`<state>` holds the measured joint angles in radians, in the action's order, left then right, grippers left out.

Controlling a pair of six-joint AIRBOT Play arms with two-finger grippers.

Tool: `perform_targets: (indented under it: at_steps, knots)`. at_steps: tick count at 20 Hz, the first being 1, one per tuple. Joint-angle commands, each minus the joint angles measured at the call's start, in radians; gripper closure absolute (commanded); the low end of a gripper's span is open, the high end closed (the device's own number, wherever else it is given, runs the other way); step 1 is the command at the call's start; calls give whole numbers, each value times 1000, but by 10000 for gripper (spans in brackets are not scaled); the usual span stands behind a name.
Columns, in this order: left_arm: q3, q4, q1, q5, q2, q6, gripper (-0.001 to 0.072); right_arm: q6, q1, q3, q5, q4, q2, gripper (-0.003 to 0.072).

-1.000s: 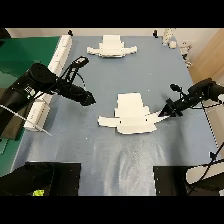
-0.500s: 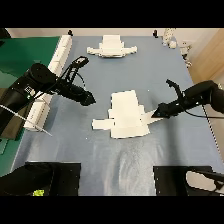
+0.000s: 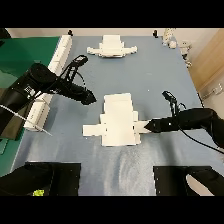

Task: Fold the box.

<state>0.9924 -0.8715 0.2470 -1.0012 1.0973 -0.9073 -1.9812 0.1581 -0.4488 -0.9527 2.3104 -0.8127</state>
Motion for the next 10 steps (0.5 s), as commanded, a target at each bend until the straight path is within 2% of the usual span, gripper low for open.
perform_targets:
  at_steps: [1,2,3,4,7,10]
  knots:
    - [0,3,-33,5,2,-48,413,62,74,58,97,-3,84,687]
    - [0,4,-52,3,4,-64,387,74,92,69,108,-3,88,687]
    - [0,4,-75,-2,11,-82,262,75,110,79,114,-2,88,687]
    - [0,9,-98,-13,26,-101,204,79,129,84,119,-4,88,687]
    - [0,23,-147,-65,99,-103,204,82,171,85,143,-5,89,687]
    - [0,64,-154,-89,192,-56,204,98,175,85,148,-10,89,687]
